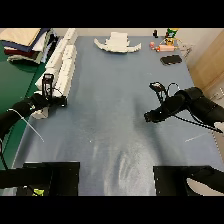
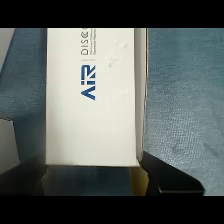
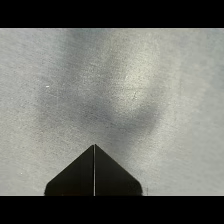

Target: Fold the box.

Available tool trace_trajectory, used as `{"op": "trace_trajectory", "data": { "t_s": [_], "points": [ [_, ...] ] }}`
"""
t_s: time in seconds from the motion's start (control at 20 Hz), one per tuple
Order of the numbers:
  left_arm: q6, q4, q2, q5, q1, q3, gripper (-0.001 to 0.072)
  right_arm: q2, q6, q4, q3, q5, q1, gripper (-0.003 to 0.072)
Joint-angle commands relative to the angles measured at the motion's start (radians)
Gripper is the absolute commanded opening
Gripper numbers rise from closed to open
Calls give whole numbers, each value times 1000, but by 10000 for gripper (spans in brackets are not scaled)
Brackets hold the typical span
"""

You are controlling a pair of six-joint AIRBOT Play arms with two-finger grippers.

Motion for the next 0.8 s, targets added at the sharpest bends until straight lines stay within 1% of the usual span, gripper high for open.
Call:
{"op": "trace_trajectory", "data": {
  "t_s": [0.0, 0.35, 0.45, 0.6, 0.65, 0.7, 0.75],
  "points": [
    [2, 2, -4, 48, 1, 2, 461, -1, 0, 0, 1, 0, 0, 2],
    [1, 1, -4, 47, 0, 2, 462, -1, 0, 0, 1, 0, 0, 2],
    [-2, 1, -4, 44, 0, 2, 489, -1, 0, 0, 1, 0, 0, 2],
    [-2, 1, -4, 43, 0, 2, 491, -1, 0, 0, 1, 0, 0, 2],
    [-3, 1, -4, 43, 0, 2, 573, -1, 0, 0, 1, 0, 0, 2],
    [-7, -2, -4, 43, 0, 2, 696, -1, 0, 0, 1, 0, 0, 2],
    [-9, -3, -4, 43, 0, 2, 696, -1, 0, 0, 1, 0, 0, 2]
  ]
}}
